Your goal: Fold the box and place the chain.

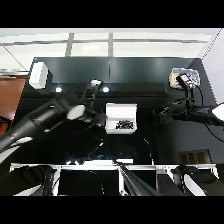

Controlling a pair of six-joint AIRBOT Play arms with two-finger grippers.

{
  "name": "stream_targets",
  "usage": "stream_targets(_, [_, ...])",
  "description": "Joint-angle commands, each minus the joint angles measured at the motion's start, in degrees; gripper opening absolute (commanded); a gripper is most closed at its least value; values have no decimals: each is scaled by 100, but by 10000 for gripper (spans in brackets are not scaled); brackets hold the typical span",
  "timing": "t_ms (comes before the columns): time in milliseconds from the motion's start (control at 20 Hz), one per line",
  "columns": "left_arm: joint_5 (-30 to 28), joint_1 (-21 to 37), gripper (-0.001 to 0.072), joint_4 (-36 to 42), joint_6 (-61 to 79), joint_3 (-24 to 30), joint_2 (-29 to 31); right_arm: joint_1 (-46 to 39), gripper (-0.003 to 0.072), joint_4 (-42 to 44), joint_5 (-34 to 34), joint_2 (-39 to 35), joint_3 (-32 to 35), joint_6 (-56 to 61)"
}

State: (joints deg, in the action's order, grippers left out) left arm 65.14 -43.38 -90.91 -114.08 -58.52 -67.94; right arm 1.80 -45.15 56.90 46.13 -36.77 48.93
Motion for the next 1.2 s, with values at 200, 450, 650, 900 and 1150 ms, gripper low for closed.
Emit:
stream_targets(200, [-743, 3005, 560, 5182, 5348, 2197, 874, 0, 168, 9, -63, -2, -4, 144])
stream_targets(450, [39, 3917, 563, 7119, 7864, 2896, 133, 0, 168, 48, 52, -2, -4, 450])
stream_targets(650, [-295, 3534, 718, 7055, 10118, 2883, -103, 0, 168, 48, -61, -2, -4, 498])
stream_targets(900, [-1384, 2564, 719, 5869, 11884, 2531, -127, 0, 168, 52, -122, -2, -4, 691])
stream_targets(1150, [-1572, 2096, 712, 6288, 12496, 1980, -922, 0, 168, 52, -127, -2, -4, 704])
